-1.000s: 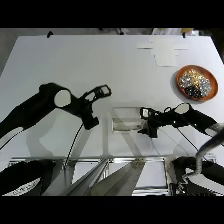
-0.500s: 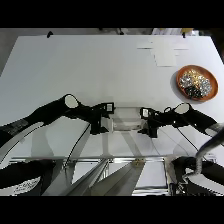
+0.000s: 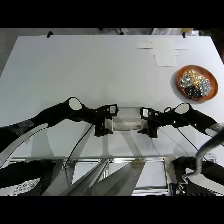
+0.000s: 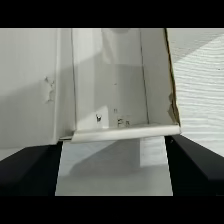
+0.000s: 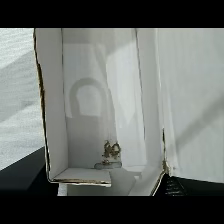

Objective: Fold the box and place the chain.

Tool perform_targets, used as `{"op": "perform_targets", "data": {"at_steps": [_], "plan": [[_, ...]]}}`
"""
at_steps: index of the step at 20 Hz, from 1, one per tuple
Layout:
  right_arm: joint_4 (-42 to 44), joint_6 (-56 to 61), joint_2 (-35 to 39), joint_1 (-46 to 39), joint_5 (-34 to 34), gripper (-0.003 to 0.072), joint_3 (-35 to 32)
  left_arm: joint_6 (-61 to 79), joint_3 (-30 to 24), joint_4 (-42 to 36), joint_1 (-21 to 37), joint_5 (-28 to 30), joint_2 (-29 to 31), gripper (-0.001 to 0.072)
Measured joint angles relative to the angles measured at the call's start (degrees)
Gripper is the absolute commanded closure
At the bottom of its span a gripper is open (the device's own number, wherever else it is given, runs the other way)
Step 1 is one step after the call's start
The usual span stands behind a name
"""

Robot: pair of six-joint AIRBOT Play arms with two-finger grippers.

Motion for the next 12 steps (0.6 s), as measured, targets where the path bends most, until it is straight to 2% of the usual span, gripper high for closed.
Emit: {"op": "perform_targets", "data": {"at_steps": [12], "plan": [[0.0, 0.02, 0.0, 0.0, 0.0, 0.0247, 0.0, 0.33, -1.86, -5.27, -2.6, 6.34, -0.48, 0.0013]]}}
